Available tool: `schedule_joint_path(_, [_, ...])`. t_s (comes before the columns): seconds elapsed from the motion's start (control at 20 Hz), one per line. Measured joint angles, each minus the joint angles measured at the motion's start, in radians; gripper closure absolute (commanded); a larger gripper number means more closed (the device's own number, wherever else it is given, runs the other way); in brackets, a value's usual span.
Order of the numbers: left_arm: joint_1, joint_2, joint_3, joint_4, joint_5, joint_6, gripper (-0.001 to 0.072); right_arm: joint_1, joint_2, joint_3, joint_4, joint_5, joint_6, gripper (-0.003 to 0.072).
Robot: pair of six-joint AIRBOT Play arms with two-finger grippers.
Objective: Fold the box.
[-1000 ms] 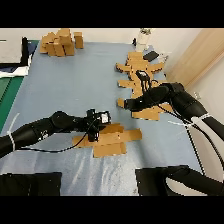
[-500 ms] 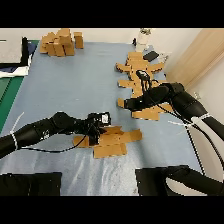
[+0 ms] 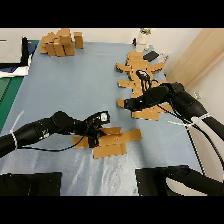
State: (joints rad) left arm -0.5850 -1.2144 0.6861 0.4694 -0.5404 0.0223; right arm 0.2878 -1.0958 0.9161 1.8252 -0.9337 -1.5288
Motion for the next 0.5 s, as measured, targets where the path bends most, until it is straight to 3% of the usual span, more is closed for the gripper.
schedule_joint_path(0.5, [0.086, -0.005, 0.054, -0.003, -0.203, -0.04, 0.0697, 0.0, 0.0, 0.0, 0.0, 0.0, 0.0, 0.0684])
